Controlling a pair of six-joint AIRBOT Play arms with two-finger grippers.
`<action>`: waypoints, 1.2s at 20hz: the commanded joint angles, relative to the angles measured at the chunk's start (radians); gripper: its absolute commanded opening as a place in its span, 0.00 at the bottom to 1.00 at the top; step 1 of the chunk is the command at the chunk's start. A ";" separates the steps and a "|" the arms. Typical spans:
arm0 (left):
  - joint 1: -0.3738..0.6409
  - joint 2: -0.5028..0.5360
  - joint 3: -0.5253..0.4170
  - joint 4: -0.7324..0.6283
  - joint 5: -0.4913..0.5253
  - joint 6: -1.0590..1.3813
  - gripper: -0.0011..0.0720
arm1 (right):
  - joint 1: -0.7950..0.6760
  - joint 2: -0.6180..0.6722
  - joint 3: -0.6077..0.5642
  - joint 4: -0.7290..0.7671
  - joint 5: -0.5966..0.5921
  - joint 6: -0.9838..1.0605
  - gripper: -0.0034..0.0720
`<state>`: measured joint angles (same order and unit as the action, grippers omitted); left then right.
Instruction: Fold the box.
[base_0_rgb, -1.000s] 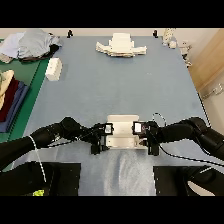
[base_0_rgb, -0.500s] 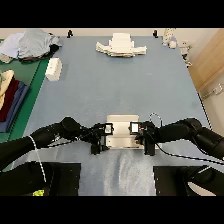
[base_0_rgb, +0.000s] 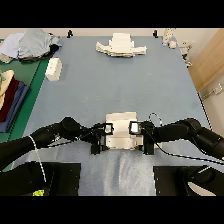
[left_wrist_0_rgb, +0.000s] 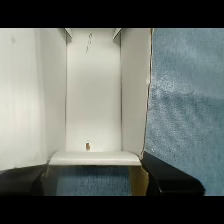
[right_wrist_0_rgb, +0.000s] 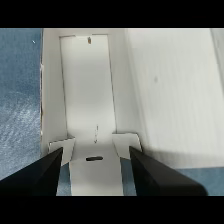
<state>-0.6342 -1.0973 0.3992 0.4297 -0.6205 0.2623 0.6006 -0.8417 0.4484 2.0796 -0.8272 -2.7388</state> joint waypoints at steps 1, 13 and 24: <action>0.000 0.000 0.001 0.000 0.000 0.002 0.71 | 0.000 -0.001 0.000 0.003 0.008 -0.003 0.94; 0.000 0.000 0.001 0.000 0.000 0.002 0.71 | -0.003 0.014 0.064 -0.246 -0.164 0.497 0.05; 0.000 0.000 0.001 0.000 0.000 0.002 0.71 | -0.498 0.035 0.111 -0.431 -0.402 1.221 0.05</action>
